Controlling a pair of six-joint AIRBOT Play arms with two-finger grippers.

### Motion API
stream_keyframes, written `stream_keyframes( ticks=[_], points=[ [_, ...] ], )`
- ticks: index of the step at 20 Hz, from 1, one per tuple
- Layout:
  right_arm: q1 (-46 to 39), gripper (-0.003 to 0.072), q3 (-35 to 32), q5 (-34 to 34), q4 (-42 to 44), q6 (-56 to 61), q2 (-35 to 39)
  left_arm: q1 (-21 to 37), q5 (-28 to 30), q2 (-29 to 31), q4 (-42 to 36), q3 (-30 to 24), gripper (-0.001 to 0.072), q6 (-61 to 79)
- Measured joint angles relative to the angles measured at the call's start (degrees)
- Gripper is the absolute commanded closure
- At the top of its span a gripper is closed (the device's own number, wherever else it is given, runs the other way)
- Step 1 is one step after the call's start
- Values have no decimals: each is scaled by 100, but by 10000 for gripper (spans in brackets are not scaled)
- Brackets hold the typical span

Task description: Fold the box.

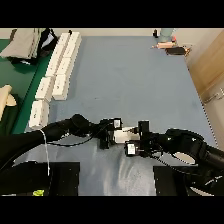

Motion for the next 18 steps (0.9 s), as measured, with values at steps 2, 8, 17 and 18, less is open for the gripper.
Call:
stream_keyframes(
  ticks=[2,8,17,18],
  points=[
    [2,282,0,-57,-111,-11,17,0,15,0,0,0,334,-2],
    [0,282,28,-223,-350,-15,42,0,22,0,2,0,334,-4],
    [-31,425,74,-291,-398,-13,-90,0,11,0,2,0,334,-4],
    [-37,425,76,-291,-396,-13,-142,0,24,0,-2,0,334,-9]
  ],
)
